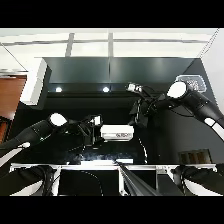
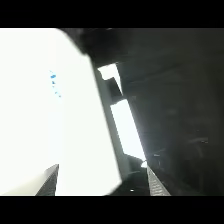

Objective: Fold the box and place the chain.

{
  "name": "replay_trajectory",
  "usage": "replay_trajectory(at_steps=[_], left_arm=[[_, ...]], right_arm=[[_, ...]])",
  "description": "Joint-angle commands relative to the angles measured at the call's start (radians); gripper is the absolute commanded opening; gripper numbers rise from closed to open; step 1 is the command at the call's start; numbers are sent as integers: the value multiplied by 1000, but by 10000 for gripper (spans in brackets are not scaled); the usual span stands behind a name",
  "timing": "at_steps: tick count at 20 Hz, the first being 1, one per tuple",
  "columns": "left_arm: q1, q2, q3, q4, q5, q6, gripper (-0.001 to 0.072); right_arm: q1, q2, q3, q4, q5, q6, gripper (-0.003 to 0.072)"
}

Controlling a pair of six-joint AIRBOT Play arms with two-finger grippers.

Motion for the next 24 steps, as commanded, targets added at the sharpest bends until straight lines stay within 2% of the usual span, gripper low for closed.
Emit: replay_trajectory(at_steps=[1, 9, 16, 24], left_arm=[[0, -1, 1, 0, 0, 0, 399], [0, -1, 1, 0, -3, 0, 400], [0, -1, 1, 0, -2, 0, 400], [0, -1, 1, 0, -1, 0, 399]], right_arm=[[47, 0, -19, -3, 50, -28, 629], [93, 38, -19, -12, 95, 16, 628], [101, 50, -21, -66, 18, 43, 629], [101, 50, -21, -73, 13, 4, 628]])
